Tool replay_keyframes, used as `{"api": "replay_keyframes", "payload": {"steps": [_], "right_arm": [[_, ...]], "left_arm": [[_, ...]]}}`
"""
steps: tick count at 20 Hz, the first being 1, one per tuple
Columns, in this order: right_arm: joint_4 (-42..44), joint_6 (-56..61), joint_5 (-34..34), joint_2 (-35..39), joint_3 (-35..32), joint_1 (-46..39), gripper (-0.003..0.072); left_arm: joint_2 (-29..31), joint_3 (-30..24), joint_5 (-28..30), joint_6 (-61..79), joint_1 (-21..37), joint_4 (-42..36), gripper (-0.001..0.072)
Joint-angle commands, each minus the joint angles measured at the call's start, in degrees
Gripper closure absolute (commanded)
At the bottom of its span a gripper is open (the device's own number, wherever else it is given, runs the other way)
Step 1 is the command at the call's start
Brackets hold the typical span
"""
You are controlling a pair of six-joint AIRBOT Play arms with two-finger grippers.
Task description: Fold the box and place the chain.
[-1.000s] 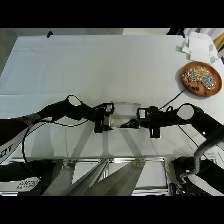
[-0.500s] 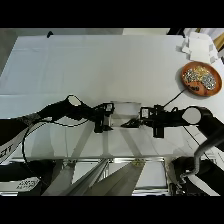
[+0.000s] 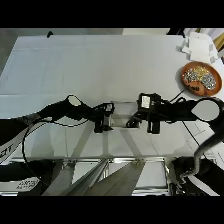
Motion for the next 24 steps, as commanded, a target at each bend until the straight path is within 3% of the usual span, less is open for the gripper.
{"api": "replay_keyframes", "payload": {"steps": [1, 7, 17, 20, 24], "right_arm": [[1.51, 3.80, -2.97, -1.66, 1.92, 3.43, 0.0674], [6.05, 3.91, -8.41, -5.42, 1.95, 5.84, 0.0674], [5.14, 10.84, -5.64, -20.06, 1.90, 5.84, 0.0667], [2.93, 10.97, -4.76, -20.96, 1.88, 5.84, 0.0491], [2.34, 11.76, -3.04, -19.80, 1.90, 5.55, 0.0491]], "left_arm": [[0.02, -0.02, 0.02, 0.00, 0.04, 0.02, 0.0394], [0.02, -0.02, 0.02, 0.00, 0.04, 0.02, 0.0394], [0.02, -0.02, 0.04, 0.00, 0.04, 0.02, 0.0394], [0.02, -0.02, 0.02, 0.00, 0.04, 0.02, 0.0394], [0.02, -0.02, 0.02, 0.02, 0.04, 0.02, 0.0394]]}}
